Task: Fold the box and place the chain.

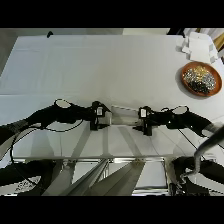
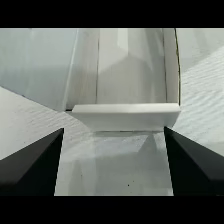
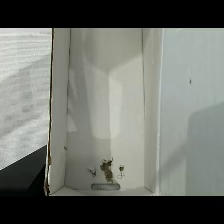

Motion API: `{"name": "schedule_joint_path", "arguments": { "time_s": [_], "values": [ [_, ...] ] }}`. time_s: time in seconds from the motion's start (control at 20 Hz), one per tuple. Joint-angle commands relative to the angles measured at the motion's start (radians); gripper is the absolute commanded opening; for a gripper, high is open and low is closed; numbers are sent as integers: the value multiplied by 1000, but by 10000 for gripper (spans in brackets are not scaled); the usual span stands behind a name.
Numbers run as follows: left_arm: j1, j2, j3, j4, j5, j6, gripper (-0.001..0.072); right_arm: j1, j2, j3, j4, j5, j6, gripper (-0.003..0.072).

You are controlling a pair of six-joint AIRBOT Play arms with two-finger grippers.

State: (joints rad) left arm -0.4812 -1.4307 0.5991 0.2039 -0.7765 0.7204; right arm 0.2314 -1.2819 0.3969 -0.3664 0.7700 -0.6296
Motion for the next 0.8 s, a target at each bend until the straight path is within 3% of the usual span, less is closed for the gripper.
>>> {"name": "schedule_joint_path", "arguments": {
  "time_s": [0.0,0.75],
  "values": [
    [-5,-1,7,18,-32,11,702,-1,0,0,0,0,0,414],
    [-67,-35,7,2,-30,13,691,-1,0,0,0,0,0,414]
  ]
}}
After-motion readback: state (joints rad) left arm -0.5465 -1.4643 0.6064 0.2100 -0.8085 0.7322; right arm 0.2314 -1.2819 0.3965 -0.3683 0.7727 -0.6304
